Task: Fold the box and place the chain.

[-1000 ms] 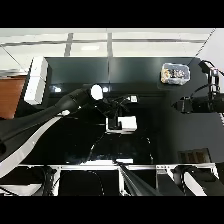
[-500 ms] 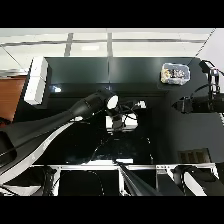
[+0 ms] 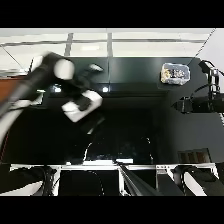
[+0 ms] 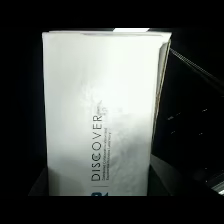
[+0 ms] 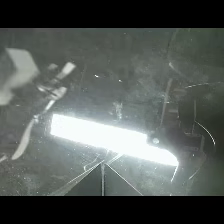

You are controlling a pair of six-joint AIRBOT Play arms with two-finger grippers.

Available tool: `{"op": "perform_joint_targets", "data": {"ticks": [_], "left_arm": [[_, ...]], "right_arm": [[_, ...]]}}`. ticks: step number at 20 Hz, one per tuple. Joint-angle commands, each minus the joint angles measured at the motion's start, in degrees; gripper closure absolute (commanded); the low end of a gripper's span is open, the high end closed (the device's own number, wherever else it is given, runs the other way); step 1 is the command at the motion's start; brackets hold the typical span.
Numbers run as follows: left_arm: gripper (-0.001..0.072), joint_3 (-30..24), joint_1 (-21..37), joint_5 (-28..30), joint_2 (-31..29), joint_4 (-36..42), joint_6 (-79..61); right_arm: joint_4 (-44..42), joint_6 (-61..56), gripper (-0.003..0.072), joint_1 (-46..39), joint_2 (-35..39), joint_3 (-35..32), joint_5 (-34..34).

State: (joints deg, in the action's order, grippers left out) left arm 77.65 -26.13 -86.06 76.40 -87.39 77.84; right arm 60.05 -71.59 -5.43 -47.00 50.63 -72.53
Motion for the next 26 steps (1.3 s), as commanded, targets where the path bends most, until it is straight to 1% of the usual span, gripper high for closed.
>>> {"op": "perform_joint_targets", "data": {"ticks": [1,3,5,6,7,9,11,15,17,19,22,26], "left_arm": [[0.0429,-4.50,16.26,-4.17,-11.61,-0.70,4.92],[0.0428,-6.93,29.05,-3.02,-16.06,-0.66,4.92],[0.0428,-9.79,41.81,0.48,-17.29,-0.15,5.14],[0.0428,-11.34,46.84,1.64,-17.03,0.79,4.46],[0.0427,-12.46,51.36,1.14,-16.48,0.92,3.06],[0.0426,-13.94,57.48,1.01,-15.72,1.77,0.52],[0.0426,-15.43,59.49,2.34,-15.65,3.72,-4.07],[0.0421,-19.82,59.01,9.70,-15.56,4.37,-8.72],[0.0421,-21.92,59.01,12.02,-14.91,6.78,-12.70],[0.0421,-22.38,59.01,12.24,-13.25,8.66,-14.93],[0.0421,-22.38,59.01,12.59,-10.08,8.66,-14.84],[0.0420,-22.38,58.62,16.94,-7.89,8.87,-14.88]], "right_arm": [[0.02,0.00,0.0673,-0.04,0.04,0.04,0.11],[0.00,0.00,0.0673,-0.04,0.04,0.04,0.74],[0.00,0.00,0.0673,-0.04,0.04,0.04,1.88],[0.00,0.00,0.0673,-0.04,0.04,0.04,2.60],[0.00,0.00,0.0673,-0.04,0.02,0.04,3.28],[0.00,0.00,0.0673,-0.04,0.00,0.04,3.45],[0.00,0.00,0.0673,-0.04,0.00,0.04,3.58],[0.02,0.00,0.0673,-0.04,-0.07,0.04,4.81],[0.02,0.00,0.0673,-0.04,-0.07,0.04,4.81],[0.02,0.00,0.0673,-0.04,-0.07,0.04,4.94],[0.02,-0.02,0.0673,-0.04,-0.09,0.04,6.21],[0.00,-0.02,0.0673,-0.04,-0.11,0.02,7.04]]}}
